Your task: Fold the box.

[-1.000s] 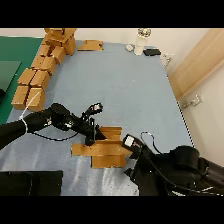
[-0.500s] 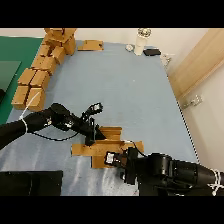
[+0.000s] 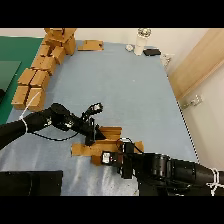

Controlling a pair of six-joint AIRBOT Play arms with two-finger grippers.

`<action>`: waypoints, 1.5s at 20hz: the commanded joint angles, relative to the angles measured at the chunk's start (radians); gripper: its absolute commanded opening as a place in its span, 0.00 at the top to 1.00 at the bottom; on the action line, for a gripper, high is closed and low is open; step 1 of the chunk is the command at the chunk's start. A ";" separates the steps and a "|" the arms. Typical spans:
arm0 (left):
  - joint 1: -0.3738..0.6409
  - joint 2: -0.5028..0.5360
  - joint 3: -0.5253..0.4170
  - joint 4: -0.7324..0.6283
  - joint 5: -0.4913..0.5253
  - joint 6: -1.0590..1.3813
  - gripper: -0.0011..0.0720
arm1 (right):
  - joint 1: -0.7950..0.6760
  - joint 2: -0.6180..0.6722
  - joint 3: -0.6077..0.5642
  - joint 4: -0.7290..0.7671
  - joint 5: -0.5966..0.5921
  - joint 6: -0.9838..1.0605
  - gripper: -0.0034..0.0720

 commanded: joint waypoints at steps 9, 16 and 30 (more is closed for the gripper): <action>0.000 0.000 0.000 0.000 0.001 0.000 0.97 | -0.001 0.006 0.016 -0.143 -0.065 0.394 0.10; 0.000 0.000 0.000 0.000 0.001 0.000 0.97 | -0.015 0.028 0.016 -0.187 -0.086 0.397 0.00; -0.001 0.000 0.000 0.000 0.000 0.000 0.97 | -0.248 0.116 -0.031 0.061 0.122 -0.153 0.00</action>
